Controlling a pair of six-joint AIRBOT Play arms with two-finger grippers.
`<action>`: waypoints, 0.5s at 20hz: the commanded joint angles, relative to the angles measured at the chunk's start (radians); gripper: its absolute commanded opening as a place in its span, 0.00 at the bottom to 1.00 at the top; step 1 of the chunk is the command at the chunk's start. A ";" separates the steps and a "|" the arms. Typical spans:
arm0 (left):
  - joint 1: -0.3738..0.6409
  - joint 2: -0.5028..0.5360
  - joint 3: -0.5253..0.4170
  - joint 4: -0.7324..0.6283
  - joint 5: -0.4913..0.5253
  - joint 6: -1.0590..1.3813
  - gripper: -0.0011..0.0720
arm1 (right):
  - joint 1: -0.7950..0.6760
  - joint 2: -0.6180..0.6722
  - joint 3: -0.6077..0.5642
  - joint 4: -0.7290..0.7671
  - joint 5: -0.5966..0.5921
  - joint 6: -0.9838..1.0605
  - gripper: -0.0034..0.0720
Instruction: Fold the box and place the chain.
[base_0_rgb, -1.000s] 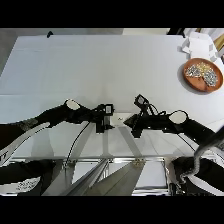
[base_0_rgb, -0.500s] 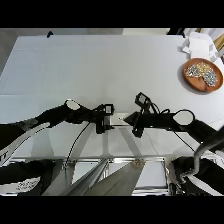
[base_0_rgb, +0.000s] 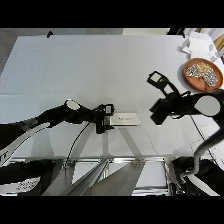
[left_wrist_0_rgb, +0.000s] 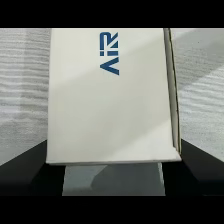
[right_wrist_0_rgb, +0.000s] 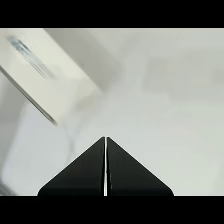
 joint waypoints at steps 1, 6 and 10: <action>0.000 0.001 0.001 0.001 0.001 0.000 0.45 | -0.199 -0.029 0.042 -0.140 0.269 0.152 0.06; 0.000 0.001 0.001 0.001 0.001 0.000 0.45 | -0.436 -0.126 -0.045 -0.126 0.262 0.197 0.06; 0.000 0.001 0.001 0.000 0.001 0.000 0.45 | -0.476 -0.159 -0.088 -0.126 0.294 0.211 0.06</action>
